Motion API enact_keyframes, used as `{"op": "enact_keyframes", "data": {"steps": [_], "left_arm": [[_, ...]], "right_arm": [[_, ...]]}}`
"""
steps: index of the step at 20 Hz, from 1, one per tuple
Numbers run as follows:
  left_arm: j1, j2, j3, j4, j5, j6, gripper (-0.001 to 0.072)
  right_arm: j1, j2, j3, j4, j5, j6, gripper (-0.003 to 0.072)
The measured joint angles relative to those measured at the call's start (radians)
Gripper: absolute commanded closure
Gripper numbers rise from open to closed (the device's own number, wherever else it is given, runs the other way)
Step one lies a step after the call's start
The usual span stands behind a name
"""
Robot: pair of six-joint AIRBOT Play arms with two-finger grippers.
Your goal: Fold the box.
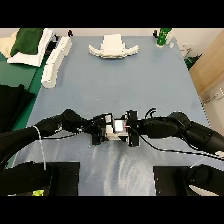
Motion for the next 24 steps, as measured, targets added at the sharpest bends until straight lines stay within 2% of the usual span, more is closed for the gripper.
{"op": "enact_keyframes", "data": {"steps": [1, 3, 6, 8, 11, 14, 16, 19, 24], "left_arm": [[0.000, 0.000, 0.000, 0.000, 0.000, 0.000, 0.0279], [0.000, 0.000, 0.000, 0.000, 0.000, 0.000, 0.0280], [0.000, 0.000, 0.000, 0.000, 0.000, 0.000, 0.0280], [0.000, 0.000, 0.000, 0.000, 0.001, 0.000, 0.0280], [0.000, 0.000, 0.000, 0.000, 0.001, -0.001, 0.0280], [0.000, 0.000, 0.000, 0.000, 0.001, -0.002, 0.0280], [0.000, 0.000, 0.000, 0.000, 0.001, -0.002, 0.0280], [0.000, 0.000, 0.000, 0.000, 0.001, -0.002, 0.0280], [0.000, 0.000, 0.000, 0.001, 0.001, -0.001, 0.0280]], "right_arm": [[0.000, 0.014, 0.000, 0.000, -0.002, 0.016, 0.0178], [0.000, 0.040, 0.000, 0.000, -0.016, 0.076, 0.0684], [-0.002, 0.068, -0.008, 0.042, -0.040, 0.212, 0.0683], [-0.002, 0.091, -0.041, 0.122, -0.004, 0.266, 0.0683], [0.028, 0.137, -0.147, 0.226, 0.180, 0.294, 0.0683], [0.085, 0.166, -0.259, 0.272, 0.397, 0.361, 0.0683], [0.114, 0.168, -0.303, 0.286, 0.498, 0.400, 0.0683], [0.134, 0.140, -0.335, 0.297, 0.585, 0.437, 0.0683], [0.156, 0.090, -0.351, 0.303, 0.633, 0.483, 0.0683]]}}
